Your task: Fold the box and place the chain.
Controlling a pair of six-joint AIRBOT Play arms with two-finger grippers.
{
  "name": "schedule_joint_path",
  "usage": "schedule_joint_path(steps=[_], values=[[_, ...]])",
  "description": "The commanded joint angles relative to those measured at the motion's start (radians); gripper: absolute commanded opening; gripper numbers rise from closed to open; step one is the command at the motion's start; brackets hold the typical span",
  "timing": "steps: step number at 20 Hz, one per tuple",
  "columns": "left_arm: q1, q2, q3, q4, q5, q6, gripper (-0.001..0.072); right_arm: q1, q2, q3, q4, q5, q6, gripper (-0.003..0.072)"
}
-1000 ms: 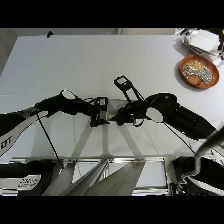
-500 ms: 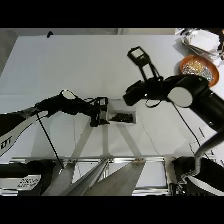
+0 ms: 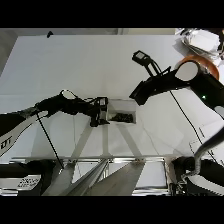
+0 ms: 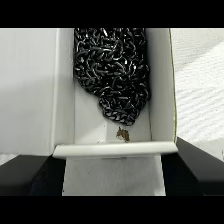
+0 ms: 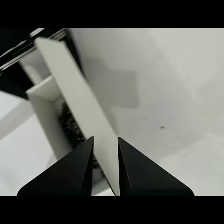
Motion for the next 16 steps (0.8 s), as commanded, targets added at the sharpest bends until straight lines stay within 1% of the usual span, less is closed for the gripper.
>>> schedule_joint_path(steps=[1, 7, 9, 10, 14, 16], values=[[0.000, 0.001, 0.001, 0.000, 0.000, 0.000, 0.0274, 0.003, -0.084, 0.001, 0.085, 0.093, -0.121, 0.0186], [0.000, 0.001, 0.001, 0.000, 0.000, 0.000, 0.0274, 0.055, -0.091, 0.001, 0.066, 0.103, -0.152, 0.0196], [0.000, 0.001, 0.001, 0.000, 0.000, 0.000, 0.0274, 0.069, -0.091, 0.001, 0.063, 0.135, -0.178, 0.0290], [0.000, 0.001, 0.001, 0.000, 0.000, 0.000, 0.0274, 0.073, -0.091, 0.001, 0.063, 0.151, -0.183, 0.0305], [0.000, 0.001, 0.001, 0.000, 0.000, 0.000, 0.0274, 0.081, -0.090, 0.001, 0.056, 0.203, -0.236, 0.0304], [0.000, 0.001, 0.001, 0.000, 0.000, 0.000, 0.0274, 0.122, -0.090, 0.001, -0.024, 0.180, -0.236, 0.0304]])
